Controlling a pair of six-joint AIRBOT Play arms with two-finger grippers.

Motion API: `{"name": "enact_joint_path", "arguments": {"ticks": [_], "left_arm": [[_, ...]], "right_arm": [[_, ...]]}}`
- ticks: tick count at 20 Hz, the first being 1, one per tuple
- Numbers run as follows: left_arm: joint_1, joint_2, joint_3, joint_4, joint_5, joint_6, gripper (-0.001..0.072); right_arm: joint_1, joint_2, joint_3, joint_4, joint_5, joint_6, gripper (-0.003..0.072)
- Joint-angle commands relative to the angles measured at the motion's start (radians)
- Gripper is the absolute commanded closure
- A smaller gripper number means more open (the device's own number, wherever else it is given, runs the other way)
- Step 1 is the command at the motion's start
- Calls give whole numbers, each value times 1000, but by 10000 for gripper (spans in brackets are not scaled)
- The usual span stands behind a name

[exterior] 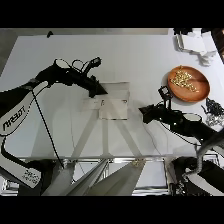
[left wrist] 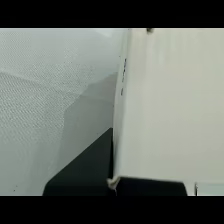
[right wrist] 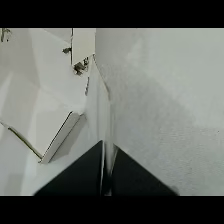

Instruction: Fold the box and place the chain.

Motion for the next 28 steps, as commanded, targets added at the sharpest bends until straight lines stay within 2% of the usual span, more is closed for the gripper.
{"name": "enact_joint_path", "arguments": {"ticks": [1, 2, 5, 9, 11, 12, 14, 17, 22, 25, 28], "left_arm": [[0, 3, 0, -3, 0, 6, 700], [0, 10, 0, -3, 0, 24, 701], [8, 96, 0, 40, -2, 101, 704], [8, 268, -3, 224, -45, 103, 709], [-5, 323, -49, 204, -52, 96, 711], [-15, 340, -101, 188, 0, 98, 711], [-27, 337, -216, 88, 111, 143, 711], [-27, 283, -328, -82, 127, 349, 710], [-29, 176, -340, -114, 162, 475, 706], [-32, 170, -339, -123, 201, 525, 707], [-32, 168, -340, -135, 182, 557, 704]], "right_arm": [[1, 0, 0, 6, 26, 1, 426], [1, 3, 0, 31, 32, 1, 286], [-12, 63, 26, 63, 32, 0, 283], [-98, 208, 59, 57, 14, 0, 284], [-147, 263, 59, 32, 8, 0, 284], [-167, 278, 59, 23, 8, 0, 284], [-197, 290, 59, 19, 8, 0, 284], [-205, 289, 59, 18, -7, 0, 284], [-205, 289, 59, 19, -6, 0, 285], [-205, 289, 59, 19, -6, 0, 285], [-205, 288, 59, 18, -7, 0, 285]]}}
